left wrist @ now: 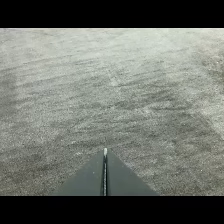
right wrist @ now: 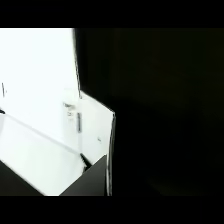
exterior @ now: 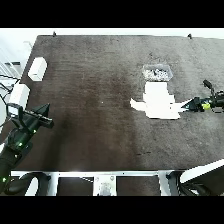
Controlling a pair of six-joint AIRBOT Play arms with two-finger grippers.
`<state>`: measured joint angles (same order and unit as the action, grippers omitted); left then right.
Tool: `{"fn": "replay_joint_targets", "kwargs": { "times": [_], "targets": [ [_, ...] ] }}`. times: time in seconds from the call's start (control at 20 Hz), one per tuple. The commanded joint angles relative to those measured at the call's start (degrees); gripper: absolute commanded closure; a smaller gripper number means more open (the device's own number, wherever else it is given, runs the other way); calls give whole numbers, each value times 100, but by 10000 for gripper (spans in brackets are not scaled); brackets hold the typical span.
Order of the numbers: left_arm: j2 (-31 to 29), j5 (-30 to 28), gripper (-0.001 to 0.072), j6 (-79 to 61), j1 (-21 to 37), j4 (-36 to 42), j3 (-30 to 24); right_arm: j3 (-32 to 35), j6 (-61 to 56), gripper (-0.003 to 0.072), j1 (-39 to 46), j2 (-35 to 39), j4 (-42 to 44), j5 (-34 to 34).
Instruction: Fold the box and place the chain.
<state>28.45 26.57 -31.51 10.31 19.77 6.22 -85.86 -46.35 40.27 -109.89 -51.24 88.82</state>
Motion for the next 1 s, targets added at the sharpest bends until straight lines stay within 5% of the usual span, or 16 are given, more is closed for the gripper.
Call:
{"fn": "replay_joint_targets", "kwargs": {
  "times": [0.0, 0.25, 0.65, 0.95],
  "targets": [
    [-4, 0, 690, -2, -2, -2, 4, 2, 232, 670, -15, -13, 407, 356],
    [-4, -2, 690, -2, -2, -2, 4, 802, 232, 671, -136, 448, 1010, 487],
    [-4, 0, 690, -2, -2, -2, 4, 3248, 568, 671, -1534, 1661, 2573, -994],
    [-4, 0, 690, -2, -2, -2, 4, 3440, 564, 671, -3117, 1969, 3440, -2083]
  ]
}}
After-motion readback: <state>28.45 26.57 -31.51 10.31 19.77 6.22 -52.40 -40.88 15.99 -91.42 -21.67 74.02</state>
